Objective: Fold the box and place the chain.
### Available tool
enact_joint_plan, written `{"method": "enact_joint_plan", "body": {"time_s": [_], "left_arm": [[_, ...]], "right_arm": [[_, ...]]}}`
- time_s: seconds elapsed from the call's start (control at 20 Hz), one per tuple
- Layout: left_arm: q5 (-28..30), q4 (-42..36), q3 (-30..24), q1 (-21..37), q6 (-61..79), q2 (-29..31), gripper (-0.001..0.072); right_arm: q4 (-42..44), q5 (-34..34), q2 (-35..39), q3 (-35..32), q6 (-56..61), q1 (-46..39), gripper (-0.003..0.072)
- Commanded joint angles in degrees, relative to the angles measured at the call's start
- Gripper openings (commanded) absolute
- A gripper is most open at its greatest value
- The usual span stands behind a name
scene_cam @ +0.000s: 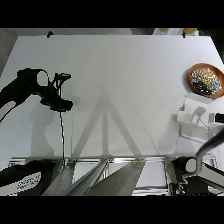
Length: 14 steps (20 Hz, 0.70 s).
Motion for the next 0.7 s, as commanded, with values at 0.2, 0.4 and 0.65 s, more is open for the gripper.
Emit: {"method": "enact_joint_plan", "body": {"time_s": [0.2,0.4,0.65], "left_arm": [[0.0,0.02,-0.02,0.02,0.0,0.02,0.0012],[0.02,0.02,-0.02,0.02,0.02,0.02,0.0012],[3.69,-0.02,-0.02,0.02,0.0,0.02,0.0012]], "right_arm": [[27.47,-3.76,24.57,-10.69,-8.28,18.36,0.0016],[37.29,-8.35,35.98,-21.42,-8.04,31.87,0.0017],[38.75,-14.93,39.74,-27.28,-7.58,47.32,0.0017]]}}
